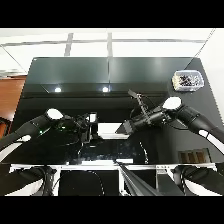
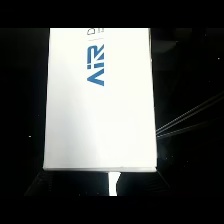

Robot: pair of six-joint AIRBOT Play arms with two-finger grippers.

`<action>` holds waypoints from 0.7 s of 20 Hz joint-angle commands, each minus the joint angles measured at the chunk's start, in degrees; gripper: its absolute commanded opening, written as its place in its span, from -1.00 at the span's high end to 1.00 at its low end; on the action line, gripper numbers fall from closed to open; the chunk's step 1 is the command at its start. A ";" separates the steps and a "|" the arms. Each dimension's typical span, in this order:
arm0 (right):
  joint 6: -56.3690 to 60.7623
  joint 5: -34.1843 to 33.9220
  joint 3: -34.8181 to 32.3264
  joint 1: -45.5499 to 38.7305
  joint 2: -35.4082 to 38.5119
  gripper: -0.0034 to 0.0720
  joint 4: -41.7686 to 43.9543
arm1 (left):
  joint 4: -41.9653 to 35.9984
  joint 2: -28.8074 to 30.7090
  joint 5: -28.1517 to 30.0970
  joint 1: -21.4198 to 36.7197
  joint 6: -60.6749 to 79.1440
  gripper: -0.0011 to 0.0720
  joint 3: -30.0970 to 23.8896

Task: Fold the box and place the chain.

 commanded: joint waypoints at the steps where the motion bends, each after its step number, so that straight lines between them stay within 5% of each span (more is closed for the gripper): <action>1: 1.62 -4.66 -1.70 -0.20 -2.69 0.87 6.03 | 0.00 0.00 0.02 -0.02 -0.02 -0.29 0.00; 14: 7.56 -13.55 -1.75 4.81 -5.84 0.87 -3.39 | -0.02 0.00 0.02 -0.02 -0.02 -0.29 0.00</action>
